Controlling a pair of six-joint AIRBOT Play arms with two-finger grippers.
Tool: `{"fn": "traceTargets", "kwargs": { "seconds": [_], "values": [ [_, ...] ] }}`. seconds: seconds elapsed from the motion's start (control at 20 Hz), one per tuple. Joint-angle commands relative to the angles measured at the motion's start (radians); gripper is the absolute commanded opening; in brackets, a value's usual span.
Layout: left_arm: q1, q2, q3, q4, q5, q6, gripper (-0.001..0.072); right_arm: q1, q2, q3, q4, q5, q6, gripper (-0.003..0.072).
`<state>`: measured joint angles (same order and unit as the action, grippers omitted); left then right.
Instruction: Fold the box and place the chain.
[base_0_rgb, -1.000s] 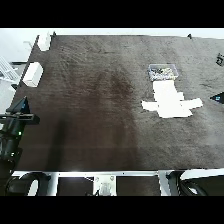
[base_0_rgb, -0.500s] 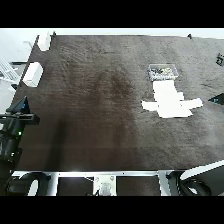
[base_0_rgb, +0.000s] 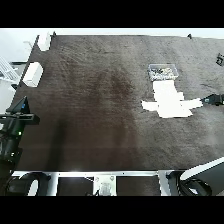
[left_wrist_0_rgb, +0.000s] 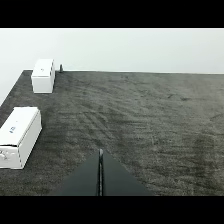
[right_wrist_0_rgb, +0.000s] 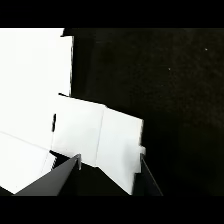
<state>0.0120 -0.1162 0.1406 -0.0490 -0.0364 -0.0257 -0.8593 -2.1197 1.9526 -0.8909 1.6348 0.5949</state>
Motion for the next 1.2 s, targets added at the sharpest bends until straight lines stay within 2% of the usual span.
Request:
{"fn": "traceTargets", "kwargs": {
  "seconds": [0.0,0.35,0.55,0.95,1.05,1.1,1.15],
  "values": [
    [0.000,0.000,0.000,0.000,0.000,0.000,0.0022,0.018,-0.013,0.002,-0.006,-0.004,-0.005,0.0421],
    [0.000,0.000,0.000,0.000,0.000,0.000,0.0022,0.017,-0.013,0.076,-0.018,-0.056,-0.054,0.0422],
    [0.000,0.000,0.000,0.000,0.000,0.000,0.0022,0.011,-0.030,0.074,-0.019,-0.072,-0.037,0.0420],
    [0.000,0.000,0.000,0.000,0.000,0.000,0.0022,0.039,-0.116,0.066,0.002,0.091,0.001,0.0420],
    [0.000,0.000,0.000,0.000,0.000,0.000,0.0022,0.048,-0.116,0.066,0.086,0.134,0.008,0.0397],
    [0.000,0.000,0.000,0.000,0.000,0.000,0.0022,0.051,-0.116,0.066,0.117,0.155,0.008,0.0356],
    [0.000,0.000,0.000,0.000,0.000,0.000,0.0022,0.056,-0.116,0.066,0.115,0.167,0.015,0.0348]
  ]
}}
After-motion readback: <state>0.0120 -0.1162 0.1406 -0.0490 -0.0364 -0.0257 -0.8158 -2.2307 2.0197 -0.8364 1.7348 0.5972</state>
